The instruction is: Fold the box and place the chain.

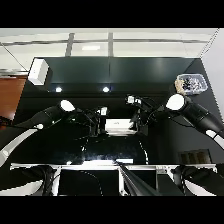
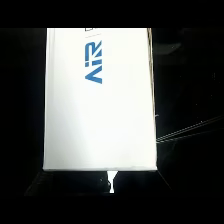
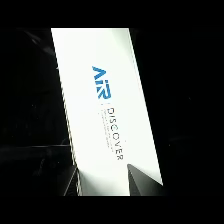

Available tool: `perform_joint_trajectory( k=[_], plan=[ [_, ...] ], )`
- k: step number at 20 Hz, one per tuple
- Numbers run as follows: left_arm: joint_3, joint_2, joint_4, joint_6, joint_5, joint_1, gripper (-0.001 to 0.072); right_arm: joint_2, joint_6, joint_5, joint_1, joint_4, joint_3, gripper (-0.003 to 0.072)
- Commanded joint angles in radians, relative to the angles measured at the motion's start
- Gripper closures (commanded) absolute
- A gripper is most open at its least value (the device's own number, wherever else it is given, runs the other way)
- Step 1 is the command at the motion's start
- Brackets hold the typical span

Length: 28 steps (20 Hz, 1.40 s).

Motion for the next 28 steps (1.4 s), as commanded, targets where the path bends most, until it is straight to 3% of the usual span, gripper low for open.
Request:
perform_joint_trajectory(
  k=[1, 10, 15, 18, 20, 21, 22, 23, 27, 28],
  plan=[
    [0.000, -0.001, 0.000, 0.000, 0.001, -0.001, 0.0209, 0.000, 0.007, 0.001, 0.000, 0.002, 0.000, 0.0303],
    [0.000, -0.001, 0.000, 0.000, 0.001, -0.001, 0.0209, -0.023, 0.014, 0.001, 0.000, 0.001, 0.000, 0.0304],
    [0.000, -0.001, 0.000, 0.000, 0.001, -0.001, 0.0208, -0.004, 0.069, 0.063, -0.002, 0.001, 0.024, 0.0304],
    [0.000, -0.001, 0.000, 0.000, 0.001, -0.001, 0.0208, 0.061, 0.161, 0.061, -0.010, 0.002, 0.039, 0.0304],
    [0.000, -0.001, 0.000, 0.000, 0.001, -0.001, 0.0208, 0.093, 0.390, 0.074, -0.046, 0.002, 0.038, 0.0316],
    [0.000, -0.001, 0.000, 0.000, 0.001, -0.001, 0.0208, 0.093, 0.542, 0.093, -0.067, 0.002, 0.027, 0.0522],
    [0.000, -0.001, 0.000, 0.000, 0.001, -0.001, 0.0208, 0.093, 0.600, 0.107, -0.084, 0.008, 0.004, 0.0669],
    [0.000, -0.001, 0.000, 0.000, 0.001, -0.001, 0.0209, 0.093, 0.628, 0.109, -0.101, 0.049, -0.026, 0.0678],
    [0.000, -0.001, 0.000, 0.000, 0.001, -0.001, 0.0208, 0.064, 0.627, 0.061, -0.128, 0.516, -0.148, 0.0677],
    [0.000, -0.001, 0.000, 0.000, 0.001, -0.001, 0.0208, 0.048, 0.615, 0.044, -0.113, 0.575, -0.161, 0.0677]
  ],
)
